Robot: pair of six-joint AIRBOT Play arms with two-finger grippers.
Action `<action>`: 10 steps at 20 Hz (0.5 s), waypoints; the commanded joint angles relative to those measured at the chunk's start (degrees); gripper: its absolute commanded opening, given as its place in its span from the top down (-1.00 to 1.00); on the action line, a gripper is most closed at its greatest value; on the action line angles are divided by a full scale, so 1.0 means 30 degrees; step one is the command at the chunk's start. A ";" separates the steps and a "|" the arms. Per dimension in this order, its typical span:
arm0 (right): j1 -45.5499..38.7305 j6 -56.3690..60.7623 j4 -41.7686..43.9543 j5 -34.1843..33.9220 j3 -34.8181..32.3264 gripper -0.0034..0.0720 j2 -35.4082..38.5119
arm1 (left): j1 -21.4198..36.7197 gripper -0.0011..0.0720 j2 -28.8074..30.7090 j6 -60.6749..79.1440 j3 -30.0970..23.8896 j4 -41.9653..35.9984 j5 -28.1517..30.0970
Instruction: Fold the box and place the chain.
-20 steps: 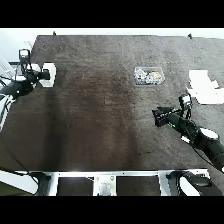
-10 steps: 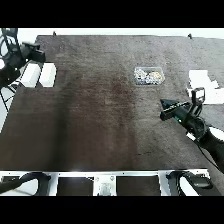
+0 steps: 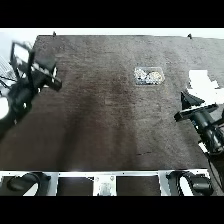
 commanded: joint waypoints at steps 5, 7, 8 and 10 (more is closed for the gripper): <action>0.0007 0.0364 -0.0962 -0.0503 -0.3468 0.90 0.4233 | -0.3045 0.94 0.3628 -0.2084 -0.6543 -0.0517 0.1916; 0.0007 0.0372 -0.0954 -0.0495 -0.3628 0.90 0.4248 | -0.3111 0.93 0.3738 -0.2280 -0.6892 -0.0525 0.1872; 0.0007 0.0364 -0.0954 -0.0357 -0.3723 0.90 0.4248 | -0.3111 0.92 0.3745 -0.2280 -0.6885 -0.0517 0.1829; 0.0007 0.0364 -0.0954 -0.0357 -0.4007 0.90 0.4240 | -0.3111 0.92 0.3738 -0.3016 -0.6885 -0.0525 0.1858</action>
